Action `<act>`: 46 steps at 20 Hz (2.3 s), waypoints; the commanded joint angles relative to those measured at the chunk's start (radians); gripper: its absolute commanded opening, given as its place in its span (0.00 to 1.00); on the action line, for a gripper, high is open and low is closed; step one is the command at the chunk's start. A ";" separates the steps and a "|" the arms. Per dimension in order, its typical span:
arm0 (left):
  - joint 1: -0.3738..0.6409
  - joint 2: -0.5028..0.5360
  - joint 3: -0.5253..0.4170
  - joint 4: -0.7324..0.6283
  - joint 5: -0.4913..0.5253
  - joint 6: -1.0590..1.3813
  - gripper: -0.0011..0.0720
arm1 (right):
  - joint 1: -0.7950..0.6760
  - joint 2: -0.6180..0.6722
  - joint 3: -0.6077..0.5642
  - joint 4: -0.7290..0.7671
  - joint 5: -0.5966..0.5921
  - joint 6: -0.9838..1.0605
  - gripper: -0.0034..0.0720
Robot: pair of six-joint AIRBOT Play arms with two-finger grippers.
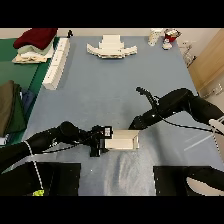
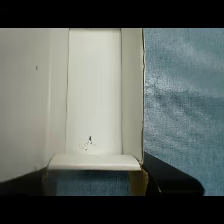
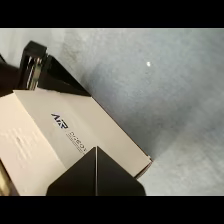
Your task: Fold the box.
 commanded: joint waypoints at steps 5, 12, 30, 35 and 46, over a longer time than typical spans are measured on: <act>0.000 -0.001 0.001 0.000 0.000 0.000 0.62 | 0.220 0.193 -0.155 -0.141 0.328 -0.056 0.05; 0.000 0.000 0.001 0.000 0.000 0.000 0.62 | 0.416 0.336 -0.354 -0.188 0.606 -0.055 0.05; 0.000 -0.001 0.001 0.000 0.000 0.000 0.62 | 0.627 0.386 -0.313 -0.579 0.622 -0.249 0.75; 0.000 -0.001 0.001 0.000 0.000 0.000 0.62 | 0.638 0.385 -0.320 -0.611 0.630 -0.251 0.75; 0.000 -0.001 0.001 0.000 0.000 0.000 0.62 | 0.652 0.403 -0.334 -0.663 0.681 -0.258 0.74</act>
